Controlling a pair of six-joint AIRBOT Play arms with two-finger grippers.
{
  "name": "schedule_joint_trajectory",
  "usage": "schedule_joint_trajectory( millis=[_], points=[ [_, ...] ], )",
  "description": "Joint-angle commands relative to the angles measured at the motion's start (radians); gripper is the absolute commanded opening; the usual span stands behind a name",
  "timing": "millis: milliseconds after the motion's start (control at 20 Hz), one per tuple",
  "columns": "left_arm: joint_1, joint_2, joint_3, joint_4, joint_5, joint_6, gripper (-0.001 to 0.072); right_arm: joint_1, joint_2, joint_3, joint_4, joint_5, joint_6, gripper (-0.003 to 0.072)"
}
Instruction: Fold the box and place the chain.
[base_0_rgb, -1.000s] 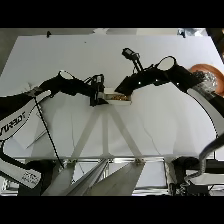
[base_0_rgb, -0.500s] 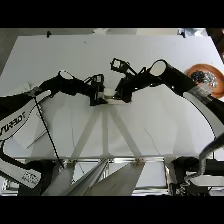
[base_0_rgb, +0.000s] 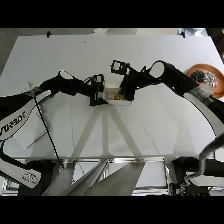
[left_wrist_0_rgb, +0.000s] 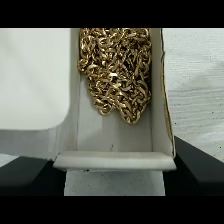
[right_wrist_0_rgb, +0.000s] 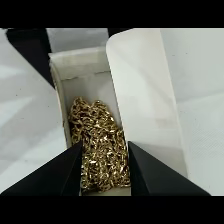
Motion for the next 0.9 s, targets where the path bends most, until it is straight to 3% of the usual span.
schedule_joint_trajectory(
  millis=[0, 200, 500, 700, 850],
  points=[
    [0.0, 0.0, 0.0, 0.0, 0.002, 0.0, 0.0326, -0.001, 0.066, 0.0, 0.012, 0.033, 0.008, 0.0297],
    [0.0, 0.0, 0.0, 0.0, 0.002, 0.0, 0.0326, -0.09, 0.123, 0.0, 0.199, -0.084, 0.063, 0.0298],
    [0.0, 0.0, 0.0, 0.0, 0.002, 0.0, 0.0326, -0.234, -0.019, 0.004, 0.391, -0.095, 0.111, 0.03],
    [0.0, 0.0, 0.0, 0.0, 0.002, 0.0, 0.0326, -0.249, -0.142, 0.056, 0.481, 0.067, 0.109, 0.03],
    [0.0, 0.0, 0.0, 0.0, 0.002, 0.0, 0.0326, -0.242, -0.188, 0.069, 0.47, 0.192, 0.074, 0.03]
  ],
)
